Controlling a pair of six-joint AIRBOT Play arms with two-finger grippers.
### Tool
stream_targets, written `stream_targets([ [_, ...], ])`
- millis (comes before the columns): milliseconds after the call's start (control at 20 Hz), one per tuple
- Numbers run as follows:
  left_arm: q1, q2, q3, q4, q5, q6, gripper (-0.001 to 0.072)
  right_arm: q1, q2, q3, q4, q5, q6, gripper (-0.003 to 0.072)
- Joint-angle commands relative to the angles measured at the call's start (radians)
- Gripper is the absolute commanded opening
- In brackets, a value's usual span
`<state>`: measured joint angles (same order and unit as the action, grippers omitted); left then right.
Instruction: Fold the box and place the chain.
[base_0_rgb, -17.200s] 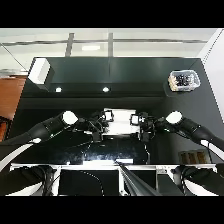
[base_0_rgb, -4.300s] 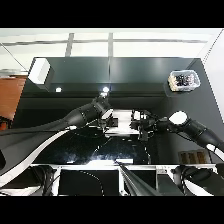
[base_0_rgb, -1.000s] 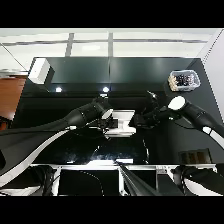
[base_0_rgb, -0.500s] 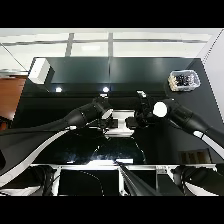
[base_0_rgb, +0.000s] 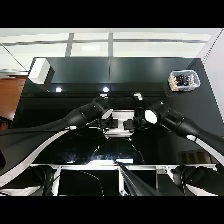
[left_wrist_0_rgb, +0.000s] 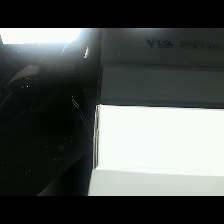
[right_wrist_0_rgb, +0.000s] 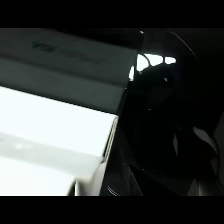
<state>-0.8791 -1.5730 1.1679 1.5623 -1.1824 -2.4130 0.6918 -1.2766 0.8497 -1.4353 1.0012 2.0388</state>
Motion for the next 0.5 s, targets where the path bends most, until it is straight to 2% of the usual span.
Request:
stream_targets([
  [0, 0.001, -0.001, 0.001, 0.000, 0.000, 0.000, 0.0029, 0.008, -0.047, 0.044, -0.025, 0.036, 0.062, 0.0353],
  [200, 0.001, -0.001, 0.001, 0.000, -0.001, 0.000, 0.0029, 0.011, -0.085, 0.077, -0.040, 0.080, 0.136, 0.0352],
  [300, 0.001, -0.001, 0.001, 0.000, 0.000, 0.001, 0.0029, 0.027, -0.085, 0.077, -0.040, 0.079, 0.154, 0.0262],
  [450, 0.001, -0.001, 0.001, 0.000, 0.000, 0.000, 0.0029, 0.053, -0.100, 0.077, -0.040, 0.070, 0.182, 0.0263],
])
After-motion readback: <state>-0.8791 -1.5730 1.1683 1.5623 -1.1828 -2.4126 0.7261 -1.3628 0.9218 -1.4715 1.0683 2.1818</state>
